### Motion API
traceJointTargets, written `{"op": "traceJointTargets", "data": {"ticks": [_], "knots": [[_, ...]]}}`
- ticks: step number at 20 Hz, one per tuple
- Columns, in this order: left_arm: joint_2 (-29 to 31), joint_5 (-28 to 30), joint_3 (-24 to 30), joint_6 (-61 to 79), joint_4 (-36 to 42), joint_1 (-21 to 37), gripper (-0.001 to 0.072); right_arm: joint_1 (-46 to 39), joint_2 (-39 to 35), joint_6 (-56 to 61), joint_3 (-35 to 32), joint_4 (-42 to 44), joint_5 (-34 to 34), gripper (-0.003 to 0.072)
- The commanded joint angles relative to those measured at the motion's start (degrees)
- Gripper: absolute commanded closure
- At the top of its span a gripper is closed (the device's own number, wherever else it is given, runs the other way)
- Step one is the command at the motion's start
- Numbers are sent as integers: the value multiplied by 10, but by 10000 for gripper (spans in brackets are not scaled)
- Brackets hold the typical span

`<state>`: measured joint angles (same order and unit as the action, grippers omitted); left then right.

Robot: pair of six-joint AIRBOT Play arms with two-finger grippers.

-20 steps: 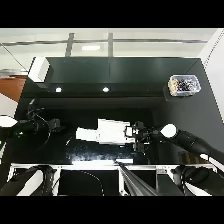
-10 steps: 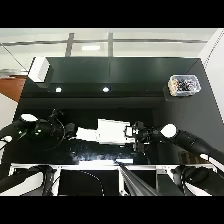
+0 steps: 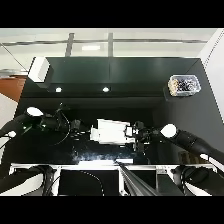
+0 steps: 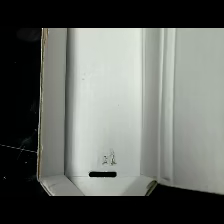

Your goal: Fold the box and place the chain.

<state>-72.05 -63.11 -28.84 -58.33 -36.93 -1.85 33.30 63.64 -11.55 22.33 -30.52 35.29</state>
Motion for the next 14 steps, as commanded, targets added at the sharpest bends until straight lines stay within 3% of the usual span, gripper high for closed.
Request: {"op": "traceJointTargets", "data": {"ticks": [1,4,6,14], "knots": [[1,-51,-38,0,-5,-3,-3,0,0,0,0,0,0,272],[6,-71,-51,-9,-2,-19,-1,0,0,0,0,0,0,272],[14,-52,-51,-46,-3,-49,0,0,0,0,0,0,0,272],[65,104,-51,-255,-76,-198,2,0,0,0,0,0,0,272]]}}
